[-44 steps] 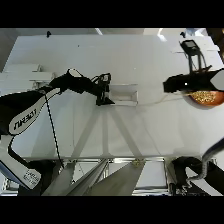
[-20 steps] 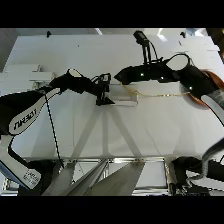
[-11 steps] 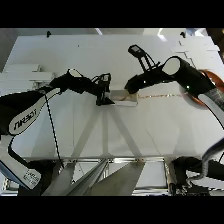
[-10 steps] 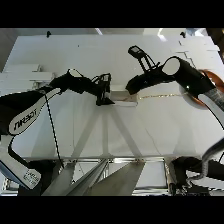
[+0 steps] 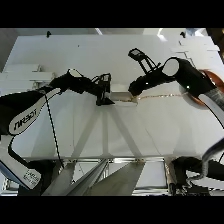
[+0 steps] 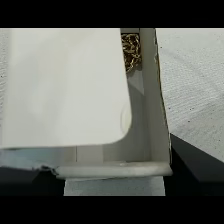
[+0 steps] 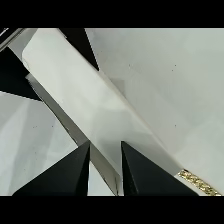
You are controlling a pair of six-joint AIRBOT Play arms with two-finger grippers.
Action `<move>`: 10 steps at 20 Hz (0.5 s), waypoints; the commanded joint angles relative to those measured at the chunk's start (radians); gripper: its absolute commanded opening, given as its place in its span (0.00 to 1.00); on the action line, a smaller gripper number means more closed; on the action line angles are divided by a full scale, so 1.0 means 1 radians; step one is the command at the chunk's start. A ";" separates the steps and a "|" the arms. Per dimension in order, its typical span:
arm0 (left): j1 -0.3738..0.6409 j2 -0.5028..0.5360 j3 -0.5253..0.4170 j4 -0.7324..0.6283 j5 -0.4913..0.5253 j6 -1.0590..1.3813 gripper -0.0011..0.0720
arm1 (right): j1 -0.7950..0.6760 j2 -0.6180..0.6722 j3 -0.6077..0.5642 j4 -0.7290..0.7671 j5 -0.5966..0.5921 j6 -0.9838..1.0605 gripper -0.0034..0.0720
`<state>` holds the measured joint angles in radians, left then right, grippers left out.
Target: Fold the box and place the chain.
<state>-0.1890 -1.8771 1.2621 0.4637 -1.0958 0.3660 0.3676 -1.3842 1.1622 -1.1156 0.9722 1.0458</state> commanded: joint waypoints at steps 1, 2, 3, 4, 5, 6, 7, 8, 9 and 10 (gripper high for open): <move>0.000 0.000 0.000 0.000 0.000 0.000 0.42 | 0.000 0.026 0.002 0.026 -0.037 0.001 0.35; 0.000 0.000 0.000 0.000 0.000 0.000 0.42 | 0.000 0.042 0.007 0.024 -0.050 0.001 0.35; 0.000 0.000 0.000 0.000 0.000 0.000 0.42 | -0.008 0.060 0.008 0.024 -0.055 0.001 0.35; 0.000 0.000 0.000 0.000 0.000 0.000 0.42 | -0.023 0.080 0.008 0.020 -0.053 0.002 0.35; 0.000 0.000 0.000 0.000 0.000 0.000 0.42 | -0.045 0.101 0.008 0.017 -0.041 0.002 0.36; 0.000 0.000 0.000 0.000 0.000 0.000 0.42 | -0.076 0.121 0.008 0.011 -0.025 0.005 0.42; 0.000 0.000 0.000 0.000 0.000 0.000 0.42 | -0.117 0.142 0.008 0.001 -0.005 0.022 0.44; 0.000 0.000 0.000 0.000 0.000 0.000 0.42 | -0.162 0.160 0.008 -0.030 0.018 0.051 0.44; 0.000 0.000 0.000 0.000 0.000 0.000 0.42 | -0.209 0.172 0.008 -0.074 0.046 0.082 0.44; 0.000 0.000 0.000 0.000 0.000 0.000 0.42 | -0.261 0.182 0.008 -0.129 0.087 0.120 0.44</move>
